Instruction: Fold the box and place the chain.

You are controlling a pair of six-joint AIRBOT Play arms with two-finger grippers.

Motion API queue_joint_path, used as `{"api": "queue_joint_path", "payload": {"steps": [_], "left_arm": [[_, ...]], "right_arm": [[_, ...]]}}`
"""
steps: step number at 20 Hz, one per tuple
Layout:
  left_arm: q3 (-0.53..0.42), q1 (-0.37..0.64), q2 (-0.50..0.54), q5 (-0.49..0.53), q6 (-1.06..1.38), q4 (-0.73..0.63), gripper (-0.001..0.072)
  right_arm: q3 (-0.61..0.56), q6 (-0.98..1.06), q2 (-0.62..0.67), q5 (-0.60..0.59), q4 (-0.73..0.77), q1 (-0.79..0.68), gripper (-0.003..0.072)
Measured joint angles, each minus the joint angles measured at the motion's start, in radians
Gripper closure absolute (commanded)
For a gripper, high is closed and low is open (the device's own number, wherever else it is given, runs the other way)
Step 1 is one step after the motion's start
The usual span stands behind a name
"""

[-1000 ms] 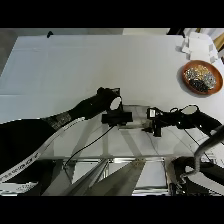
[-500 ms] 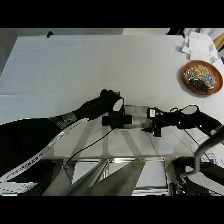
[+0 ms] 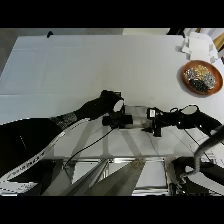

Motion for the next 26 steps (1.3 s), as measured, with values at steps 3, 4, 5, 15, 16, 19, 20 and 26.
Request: {"api": "queue_joint_path", "payload": {"steps": [3,4,5,15,16,19,20,26], "left_arm": [[0.0,-0.002,0.0,0.0,0.0,0.002,0.0634],[0.0,-0.002,0.0,-0.005,-0.001,0.005,0.0701],[0.0,-0.003,0.0,-0.008,-0.007,0.007,0.0707],[0.0,-0.011,0.002,0.012,0.004,-0.003,0.0503],[0.0,-0.011,0.002,0.011,0.004,-0.003,0.0503],[-0.001,-0.011,0.006,0.011,0.004,0.0,0.0505],[-0.001,-0.011,0.009,0.011,0.004,0.001,0.0516],[-0.001,-0.01,0.021,-0.002,0.0,0.031,0.0703]], "right_arm": [[0.0,0.0,0.0,0.0,0.0,0.0,0.0392],[0.0,0.0,0.0,0.0,0.0,0.0,0.0392],[0.0,0.003,0.0,0.006,0.002,0.0,0.0392],[0.0,-0.002,0.0,-0.001,0.0,0.0,0.0392],[0.0,-0.002,0.0,-0.001,0.0,0.0,0.0392],[0.0,-0.001,0.0,0.0,0.0,0.0,0.0392],[0.0,-0.001,0.0,0.0,0.0,0.0,0.0392],[0.0,0.005,0.0,0.001,0.004,0.0,0.0392]]}}
